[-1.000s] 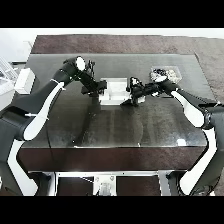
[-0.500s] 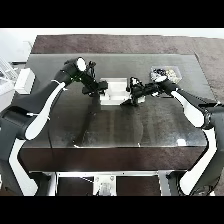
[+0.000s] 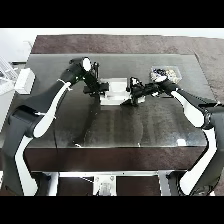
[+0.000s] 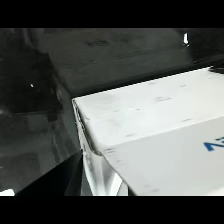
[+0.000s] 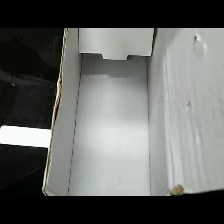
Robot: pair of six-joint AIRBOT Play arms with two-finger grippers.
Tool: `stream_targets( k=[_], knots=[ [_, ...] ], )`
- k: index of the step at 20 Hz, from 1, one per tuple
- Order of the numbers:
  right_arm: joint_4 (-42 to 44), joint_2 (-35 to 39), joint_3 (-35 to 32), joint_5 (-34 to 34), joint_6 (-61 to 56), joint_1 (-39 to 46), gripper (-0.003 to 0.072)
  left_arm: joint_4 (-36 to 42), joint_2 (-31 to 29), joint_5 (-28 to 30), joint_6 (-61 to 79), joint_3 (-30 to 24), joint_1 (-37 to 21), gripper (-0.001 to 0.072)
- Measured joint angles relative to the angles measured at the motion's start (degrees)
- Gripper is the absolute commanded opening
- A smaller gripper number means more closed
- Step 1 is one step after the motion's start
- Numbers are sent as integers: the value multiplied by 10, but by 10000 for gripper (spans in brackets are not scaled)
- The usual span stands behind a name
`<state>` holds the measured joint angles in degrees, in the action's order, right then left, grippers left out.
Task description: Fold the box and place the chain.
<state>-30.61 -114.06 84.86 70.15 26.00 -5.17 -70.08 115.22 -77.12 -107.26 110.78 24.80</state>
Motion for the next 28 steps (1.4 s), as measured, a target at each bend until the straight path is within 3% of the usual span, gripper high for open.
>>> stream_targets(
  k=[14,25,26,28],
  knots=[
    [0,0,0,0,0,0,582,-45,35,-28,-9,48,23,319],
    [0,0,0,-1,0,0,582,-88,40,-35,-50,54,32,317],
    [0,0,0,-1,0,0,582,-90,42,-35,-54,55,33,278],
    [0,0,0,-1,0,0,582,-90,49,-35,-60,56,35,280]
  ],
)
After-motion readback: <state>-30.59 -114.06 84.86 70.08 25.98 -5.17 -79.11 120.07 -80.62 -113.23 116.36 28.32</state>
